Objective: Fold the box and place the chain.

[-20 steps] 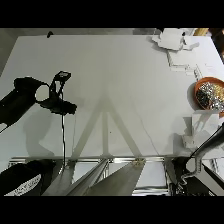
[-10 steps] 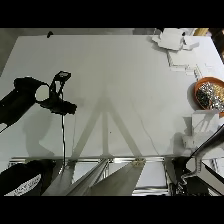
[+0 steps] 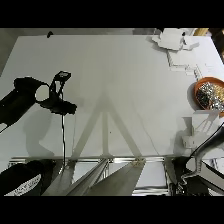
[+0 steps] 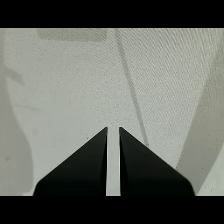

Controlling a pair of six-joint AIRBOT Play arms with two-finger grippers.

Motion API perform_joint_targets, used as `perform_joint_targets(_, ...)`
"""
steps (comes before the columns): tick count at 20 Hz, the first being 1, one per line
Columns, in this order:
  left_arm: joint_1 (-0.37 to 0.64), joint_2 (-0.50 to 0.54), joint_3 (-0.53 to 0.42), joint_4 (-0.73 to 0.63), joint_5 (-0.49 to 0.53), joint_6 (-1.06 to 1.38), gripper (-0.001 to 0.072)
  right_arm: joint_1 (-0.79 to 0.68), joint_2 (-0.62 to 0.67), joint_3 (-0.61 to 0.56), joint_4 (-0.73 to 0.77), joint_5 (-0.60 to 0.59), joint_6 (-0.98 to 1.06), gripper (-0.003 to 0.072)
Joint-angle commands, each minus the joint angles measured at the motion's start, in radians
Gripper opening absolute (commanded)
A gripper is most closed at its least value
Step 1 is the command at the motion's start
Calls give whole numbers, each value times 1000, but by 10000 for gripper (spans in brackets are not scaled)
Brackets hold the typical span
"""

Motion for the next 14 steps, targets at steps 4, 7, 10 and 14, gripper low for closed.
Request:
perform_joint_targets(4,0,0,0,0,0,0,86,24,85,0,89,27,7,19)
perform_joint_targets(7,0,0,0,0,0,0,86,105,174,0,259,39,-25,19)
perform_joint_targets(10,0,0,0,0,0,0,86,222,242,-1,491,103,-105,19)
perform_joint_targets(14,0,0,0,0,0,0,86,435,336,-19,666,182,-123,18)
